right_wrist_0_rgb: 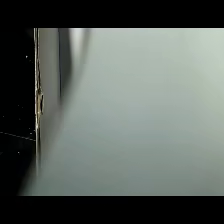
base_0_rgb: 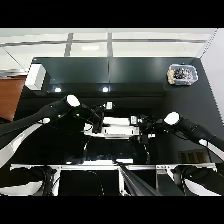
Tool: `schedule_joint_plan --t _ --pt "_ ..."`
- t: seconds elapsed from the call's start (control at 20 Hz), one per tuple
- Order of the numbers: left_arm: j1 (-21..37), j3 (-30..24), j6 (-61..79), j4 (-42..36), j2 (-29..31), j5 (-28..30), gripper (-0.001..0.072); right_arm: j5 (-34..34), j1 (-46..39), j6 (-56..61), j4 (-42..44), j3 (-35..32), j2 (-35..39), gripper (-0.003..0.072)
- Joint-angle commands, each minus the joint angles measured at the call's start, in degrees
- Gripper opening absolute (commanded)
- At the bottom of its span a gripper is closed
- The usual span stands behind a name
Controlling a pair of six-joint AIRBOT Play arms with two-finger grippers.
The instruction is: Fold the box and place the chain.
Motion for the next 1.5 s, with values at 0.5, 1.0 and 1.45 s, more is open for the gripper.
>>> schedule_joint_plan --t 0.5,1.0,1.45 --pt "8.4 -0.6 -45.0 14.4 16.9 -25.1 0.0459 -0.1 0.0 0.0 0.0 0.0 0.0 0.0187" --pt "3.6 -4.1 -39.2 -16.9 10.0 4.9 0.0024 -0.1 0.0 0.0 0.1 0.0 0.0 0.0187" --pt "1.9 -4.6 -39.5 -11.1 1.5 8.2 0.0023 -0.1 0.0 0.0 0.1 0.0 0.0 0.0186"
